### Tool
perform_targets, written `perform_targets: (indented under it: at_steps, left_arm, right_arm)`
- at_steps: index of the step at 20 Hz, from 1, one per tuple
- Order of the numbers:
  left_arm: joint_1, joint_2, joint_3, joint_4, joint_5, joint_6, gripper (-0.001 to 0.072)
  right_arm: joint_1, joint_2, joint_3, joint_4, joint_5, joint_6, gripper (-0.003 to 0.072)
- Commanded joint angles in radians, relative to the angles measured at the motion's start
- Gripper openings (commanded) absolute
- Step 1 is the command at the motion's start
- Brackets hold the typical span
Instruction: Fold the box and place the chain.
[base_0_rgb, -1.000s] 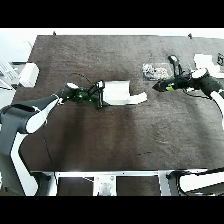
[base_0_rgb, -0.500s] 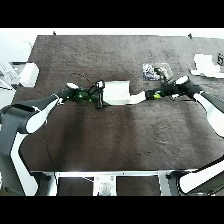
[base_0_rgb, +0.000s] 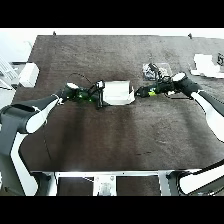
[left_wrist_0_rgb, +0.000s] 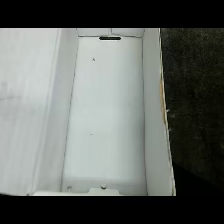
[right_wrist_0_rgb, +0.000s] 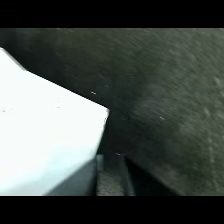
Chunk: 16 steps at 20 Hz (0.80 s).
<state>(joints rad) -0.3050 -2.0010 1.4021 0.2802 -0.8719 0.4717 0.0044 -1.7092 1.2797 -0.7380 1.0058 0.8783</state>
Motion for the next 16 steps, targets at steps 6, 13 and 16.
perform_targets:
  at_steps: [6,13,16]
  left_arm:
    - [0.001,0.000,0.000,0.000,0.000,0.000,0.0360]
    - [0.001,0.000,0.000,0.000,0.000,0.000,0.0360]
    - [0.001,0.000,0.000,0.000,0.000,0.000,0.0360]
  right_arm:
    - [0.007,0.016,0.008,0.077,0.024,-0.036,0.0362]
    - [0.029,0.016,0.008,0.076,0.024,-0.070,0.0514]
    - [0.050,0.016,0.008,0.074,0.024,-0.071,0.0513]
